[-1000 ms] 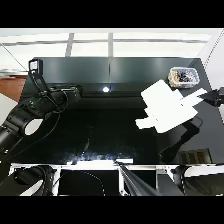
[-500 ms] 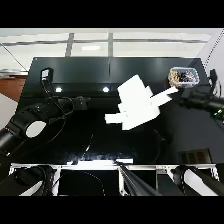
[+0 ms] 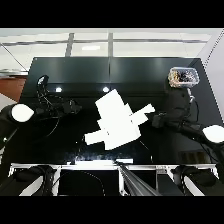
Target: Fold the box and place the chain.
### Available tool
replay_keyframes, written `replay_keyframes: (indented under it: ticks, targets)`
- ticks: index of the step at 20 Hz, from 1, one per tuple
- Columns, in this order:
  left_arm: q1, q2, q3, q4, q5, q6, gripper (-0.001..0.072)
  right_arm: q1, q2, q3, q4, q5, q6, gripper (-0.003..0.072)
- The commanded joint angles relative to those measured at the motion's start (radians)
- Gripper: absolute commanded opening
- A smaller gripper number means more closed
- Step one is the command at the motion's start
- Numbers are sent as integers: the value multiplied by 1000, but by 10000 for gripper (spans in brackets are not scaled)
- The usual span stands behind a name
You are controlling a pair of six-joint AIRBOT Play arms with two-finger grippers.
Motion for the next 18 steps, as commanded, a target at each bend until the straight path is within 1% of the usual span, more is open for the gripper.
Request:
replay_keyframes:
  ticks: [1,2,4,8,10,13,18]
  targets:
    - [116,-88,-16,-404,-170,381,696,136,32,-26,-46,-126,39,23]
    - [121,-121,-23,-461,-219,460,696,146,32,-26,-46,-125,48,23]
    - [114,-195,-27,-504,-268,566,696,157,32,-26,-46,-124,52,24]
    - [107,-357,-27,-605,-269,712,696,160,32,-26,-46,-125,63,23]
    - [106,-428,-27,-688,-281,819,696,160,32,-26,-46,-124,65,23]
    - [106,-506,-27,-817,-294,958,696,160,32,-26,-46,-125,71,24]
    - [101,-592,-27,-835,-299,995,696,160,32,-26,-46,-125,80,24]
